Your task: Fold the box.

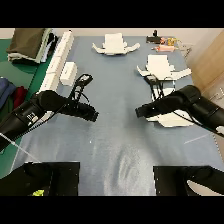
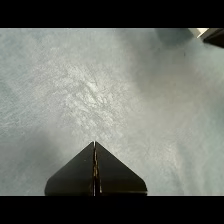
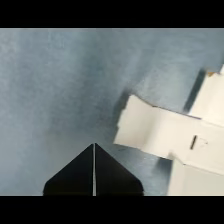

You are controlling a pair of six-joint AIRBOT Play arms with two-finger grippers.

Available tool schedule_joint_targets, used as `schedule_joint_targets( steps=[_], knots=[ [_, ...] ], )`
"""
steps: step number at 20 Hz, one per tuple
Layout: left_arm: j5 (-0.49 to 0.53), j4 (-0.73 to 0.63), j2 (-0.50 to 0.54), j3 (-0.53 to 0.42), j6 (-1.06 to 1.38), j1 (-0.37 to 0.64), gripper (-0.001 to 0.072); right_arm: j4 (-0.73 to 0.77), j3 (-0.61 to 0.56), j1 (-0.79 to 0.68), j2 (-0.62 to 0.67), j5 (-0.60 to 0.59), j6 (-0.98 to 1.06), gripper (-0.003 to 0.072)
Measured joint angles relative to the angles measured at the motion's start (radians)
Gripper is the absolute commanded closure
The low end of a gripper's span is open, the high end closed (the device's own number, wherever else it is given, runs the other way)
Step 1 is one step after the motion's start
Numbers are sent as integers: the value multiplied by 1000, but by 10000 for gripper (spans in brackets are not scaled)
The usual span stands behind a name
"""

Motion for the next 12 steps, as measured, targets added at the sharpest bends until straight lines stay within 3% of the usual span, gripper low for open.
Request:
schedule_joint_targets(
  steps=[1,2,3,4,7,12],
  knots=[
    [5,-1,0,0,0,0,694,-39,39,-42,-3,-38,10,624],
    [10,-3,0,0,0,0,695,-79,84,-98,-8,-81,18,546],
    [13,-8,0,0,0,0,695,-117,127,-163,-16,-122,22,356],
    [16,-10,0,0,0,0,695,-149,169,-238,-28,-163,22,314],
    [29,-23,0,0,0,0,695,-200,267,-502,-87,-253,-10,314],
    [69,-41,0,0,0,0,695,-156,323,-871,-236,-303,-149,315]
  ],
)
